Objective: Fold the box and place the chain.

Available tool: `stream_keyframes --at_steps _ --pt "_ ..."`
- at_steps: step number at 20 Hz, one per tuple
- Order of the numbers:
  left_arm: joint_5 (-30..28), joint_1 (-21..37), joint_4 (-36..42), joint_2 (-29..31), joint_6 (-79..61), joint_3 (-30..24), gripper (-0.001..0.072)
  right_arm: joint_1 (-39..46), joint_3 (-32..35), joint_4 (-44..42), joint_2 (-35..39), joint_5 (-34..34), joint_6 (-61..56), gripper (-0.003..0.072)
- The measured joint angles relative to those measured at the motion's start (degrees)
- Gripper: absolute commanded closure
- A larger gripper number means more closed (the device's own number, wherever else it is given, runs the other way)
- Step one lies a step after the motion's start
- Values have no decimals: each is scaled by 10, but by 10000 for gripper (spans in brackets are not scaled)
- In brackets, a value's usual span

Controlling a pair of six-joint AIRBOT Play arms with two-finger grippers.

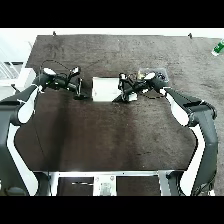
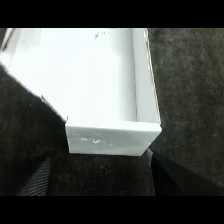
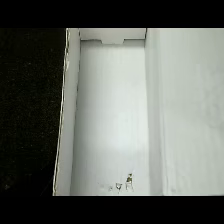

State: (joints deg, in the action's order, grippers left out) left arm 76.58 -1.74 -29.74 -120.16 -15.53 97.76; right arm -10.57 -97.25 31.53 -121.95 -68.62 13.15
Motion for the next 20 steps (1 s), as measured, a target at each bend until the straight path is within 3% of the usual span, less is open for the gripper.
stream_keyframes --at_steps 8,20 --pt "11 -12 9 0 -9 0 -11 0 0 0 0 0 0 258" --pt "-16 -21 5 0 -14 0 -11 0 0 0 0 0 -1 258"
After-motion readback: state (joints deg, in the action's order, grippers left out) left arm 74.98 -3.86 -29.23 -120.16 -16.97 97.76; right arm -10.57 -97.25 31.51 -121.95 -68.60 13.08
